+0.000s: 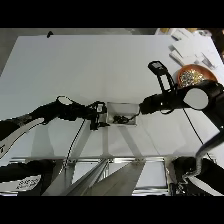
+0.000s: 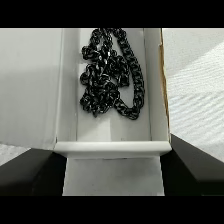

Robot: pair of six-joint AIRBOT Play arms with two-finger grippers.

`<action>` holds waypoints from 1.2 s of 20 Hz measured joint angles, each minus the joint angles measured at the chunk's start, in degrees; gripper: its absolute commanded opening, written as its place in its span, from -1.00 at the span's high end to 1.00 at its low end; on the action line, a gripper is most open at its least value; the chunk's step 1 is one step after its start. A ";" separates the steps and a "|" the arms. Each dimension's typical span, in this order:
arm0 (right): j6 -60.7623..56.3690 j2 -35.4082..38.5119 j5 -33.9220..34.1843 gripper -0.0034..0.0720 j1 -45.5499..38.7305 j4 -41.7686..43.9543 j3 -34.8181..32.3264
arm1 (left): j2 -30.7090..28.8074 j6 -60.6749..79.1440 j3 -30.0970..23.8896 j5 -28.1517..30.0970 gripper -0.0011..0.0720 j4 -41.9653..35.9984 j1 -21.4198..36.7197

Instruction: Fold the box and place the chain.

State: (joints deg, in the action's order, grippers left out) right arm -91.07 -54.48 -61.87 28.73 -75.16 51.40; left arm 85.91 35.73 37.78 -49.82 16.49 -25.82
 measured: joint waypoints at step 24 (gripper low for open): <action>1.68 -5.46 11.47 0.61 9.60 10.34 4.13 | 0.00 0.00 0.00 -0.15 0.78 0.00 0.00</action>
State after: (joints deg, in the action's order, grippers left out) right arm -89.38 -59.94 -50.39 38.33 -64.82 55.53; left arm 85.91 35.73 37.78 -49.98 16.49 -25.82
